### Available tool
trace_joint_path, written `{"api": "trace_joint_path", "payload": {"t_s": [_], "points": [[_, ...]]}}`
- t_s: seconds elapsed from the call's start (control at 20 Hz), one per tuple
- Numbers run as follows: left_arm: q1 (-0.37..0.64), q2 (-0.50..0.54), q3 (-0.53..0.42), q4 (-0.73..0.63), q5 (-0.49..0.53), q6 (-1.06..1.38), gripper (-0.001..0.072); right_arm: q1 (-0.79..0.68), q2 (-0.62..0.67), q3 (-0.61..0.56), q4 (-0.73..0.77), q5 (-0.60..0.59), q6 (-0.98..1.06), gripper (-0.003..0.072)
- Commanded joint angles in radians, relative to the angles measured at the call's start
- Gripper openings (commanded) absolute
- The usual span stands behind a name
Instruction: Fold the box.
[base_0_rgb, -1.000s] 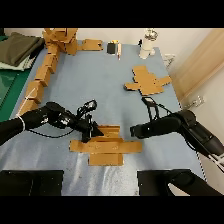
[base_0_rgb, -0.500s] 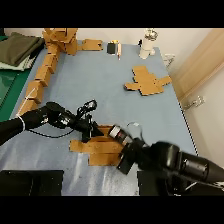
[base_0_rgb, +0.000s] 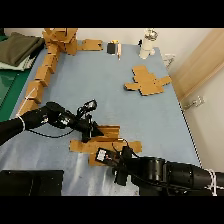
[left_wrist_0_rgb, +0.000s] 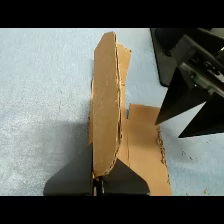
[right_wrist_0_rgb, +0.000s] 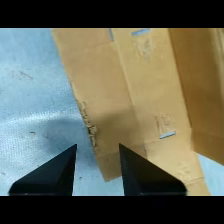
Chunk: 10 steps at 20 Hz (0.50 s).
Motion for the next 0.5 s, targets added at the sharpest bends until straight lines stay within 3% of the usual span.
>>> {"api": "trace_joint_path", "payload": {"t_s": [0.0, 0.45], "points": [[0.000, -0.001, 0.001, -0.002, 0.000, 0.000, 0.0013, 0.007, -0.010, -0.003, 0.034, 0.006, -0.060, 0.0403], [0.000, -0.001, 0.001, -0.002, 0.000, 0.000, 0.0013, 0.007, -0.021, -0.004, -0.044, 0.007, -0.079, 0.0403]]}}
